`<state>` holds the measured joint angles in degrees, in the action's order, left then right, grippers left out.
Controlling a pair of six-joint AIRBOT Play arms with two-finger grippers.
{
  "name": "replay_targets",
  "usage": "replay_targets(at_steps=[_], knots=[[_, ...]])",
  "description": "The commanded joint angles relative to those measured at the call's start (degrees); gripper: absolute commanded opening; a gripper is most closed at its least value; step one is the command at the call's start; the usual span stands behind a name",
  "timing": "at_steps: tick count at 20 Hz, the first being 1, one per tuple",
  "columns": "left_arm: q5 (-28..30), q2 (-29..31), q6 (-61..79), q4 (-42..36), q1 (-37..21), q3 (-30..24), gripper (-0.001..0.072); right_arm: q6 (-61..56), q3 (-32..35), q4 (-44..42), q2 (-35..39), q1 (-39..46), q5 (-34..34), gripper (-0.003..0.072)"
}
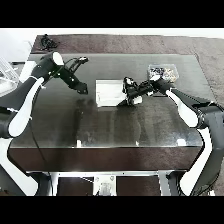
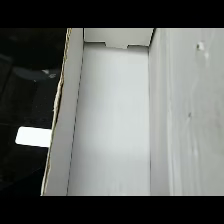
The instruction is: Fold the box and place the chain.
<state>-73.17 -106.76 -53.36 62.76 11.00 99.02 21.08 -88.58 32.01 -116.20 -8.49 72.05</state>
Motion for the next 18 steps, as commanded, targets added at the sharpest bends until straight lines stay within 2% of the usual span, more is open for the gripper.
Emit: replay_targets(at_steps=[1,2,3,8,9,18], knots=[[0.59,0.04,38.36,-27.21,-3.43,-6.78,0.0545,0.00,-0.04,-0.02,0.04,0.00,0.00,0.0584],[-0.39,0.04,46.25,-32.98,-4.57,-8.90,0.0559,0.00,-0.04,-0.02,0.04,0.00,0.00,0.0584],[-0.33,0.04,52.65,-35.04,-5.25,-10.97,0.0558,-0.02,-0.04,-0.02,0.04,0.00,0.00,0.0584],[-1.11,-0.09,60.59,-33.40,-5.44,-16.22,0.0563,0.00,-0.04,-0.02,0.04,0.00,0.00,0.0584],[-1.09,-0.31,64.41,-33.73,-5.70,-16.68,0.0720,-0.02,-0.04,-0.02,0.04,-0.02,0.00,0.0584],[1.84,-3.06,73.44,-37.20,-5.90,-17.59,0.0720,0.00,-0.04,-0.02,0.04,0.00,0.00,0.0584]])
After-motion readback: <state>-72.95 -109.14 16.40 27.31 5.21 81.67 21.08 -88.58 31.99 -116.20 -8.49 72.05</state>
